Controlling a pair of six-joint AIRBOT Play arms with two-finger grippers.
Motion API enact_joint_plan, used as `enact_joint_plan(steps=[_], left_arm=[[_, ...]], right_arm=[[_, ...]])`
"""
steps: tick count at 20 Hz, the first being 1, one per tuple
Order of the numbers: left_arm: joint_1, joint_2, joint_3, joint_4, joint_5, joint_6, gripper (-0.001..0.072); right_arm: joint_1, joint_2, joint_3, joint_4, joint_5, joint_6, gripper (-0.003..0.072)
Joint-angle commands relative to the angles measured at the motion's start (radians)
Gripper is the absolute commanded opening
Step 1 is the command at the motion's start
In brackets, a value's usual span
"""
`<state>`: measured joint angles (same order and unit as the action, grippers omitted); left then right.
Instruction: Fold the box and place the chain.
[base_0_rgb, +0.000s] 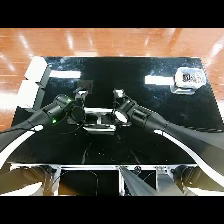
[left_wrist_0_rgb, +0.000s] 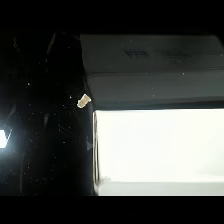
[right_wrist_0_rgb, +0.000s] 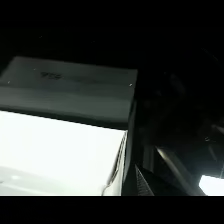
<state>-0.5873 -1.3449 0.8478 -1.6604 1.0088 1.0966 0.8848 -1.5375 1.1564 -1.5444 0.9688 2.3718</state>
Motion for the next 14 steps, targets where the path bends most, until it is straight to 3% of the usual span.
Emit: enact_joint_plan(steps=[1, 13, 14], left_arm=[[0.000, 0.000, 0.000, 0.002, 0.000, 0.000, 0.0021], [0.000, 0.000, 0.000, 0.002, 0.001, 0.000, 0.0021], [0.000, 0.000, 0.000, 0.002, 0.001, 0.000, 0.0020]], right_arm=[[0.002, -0.030, 0.026, -0.010, 0.048, 0.006, 0.0489], [0.002, -0.094, 0.094, -0.046, 0.126, 0.003, 0.0484], [0.002, -0.094, 0.095, -0.046, 0.125, -0.019, 0.0280]])
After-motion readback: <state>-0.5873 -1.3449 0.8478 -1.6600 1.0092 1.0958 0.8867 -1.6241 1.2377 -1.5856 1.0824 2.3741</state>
